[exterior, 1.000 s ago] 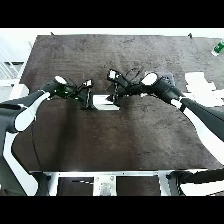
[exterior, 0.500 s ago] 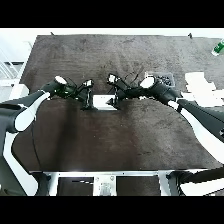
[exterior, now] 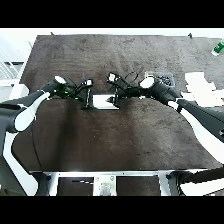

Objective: Fold the box and place the chain.

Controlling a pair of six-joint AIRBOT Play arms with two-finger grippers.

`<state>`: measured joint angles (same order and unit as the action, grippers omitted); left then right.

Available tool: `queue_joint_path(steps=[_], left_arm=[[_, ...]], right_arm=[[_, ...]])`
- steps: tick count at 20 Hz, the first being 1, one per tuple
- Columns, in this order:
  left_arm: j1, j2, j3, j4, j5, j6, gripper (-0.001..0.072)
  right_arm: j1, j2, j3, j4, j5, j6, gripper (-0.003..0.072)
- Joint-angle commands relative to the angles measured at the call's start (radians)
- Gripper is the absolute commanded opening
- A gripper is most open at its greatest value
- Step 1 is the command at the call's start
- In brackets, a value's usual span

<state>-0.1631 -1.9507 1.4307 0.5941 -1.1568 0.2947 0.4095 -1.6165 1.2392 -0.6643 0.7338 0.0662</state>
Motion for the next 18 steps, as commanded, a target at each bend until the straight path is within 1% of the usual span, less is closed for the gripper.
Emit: queue_joint_path(steps=[1,5,6,8,11,15,18], left_arm=[[0.000,0.001,0.001,0.001,-0.003,0.001,0.0487],[0.000,0.001,0.001,0.001,-0.003,0.001,0.0488],[0.000,0.001,0.001,0.001,-0.003,0.001,0.0488],[0.000,0.001,0.001,0.002,-0.003,0.001,0.0488],[0.000,0.001,0.001,0.001,-0.003,0.001,0.0487],[0.000,0.001,0.001,0.002,-0.003,0.001,0.0487],[0.000,0.001,0.001,0.001,-0.003,0.001,0.0488]], right_arm=[[0.001,0.005,0.001,0.021,0.003,-0.001,0.0512],[0.001,0.005,0.004,0.027,-0.071,-0.026,0.0512],[0.001,0.005,0.004,0.028,-0.071,-0.026,0.0512],[0.001,0.006,0.004,0.029,-0.018,-0.023,0.0510],[0.001,0.005,0.004,0.029,0.113,-0.023,0.0510],[0.000,0.003,0.003,0.028,0.121,-0.023,0.0504],[0.000,-0.024,0.003,0.027,0.105,-0.023,0.0499]])
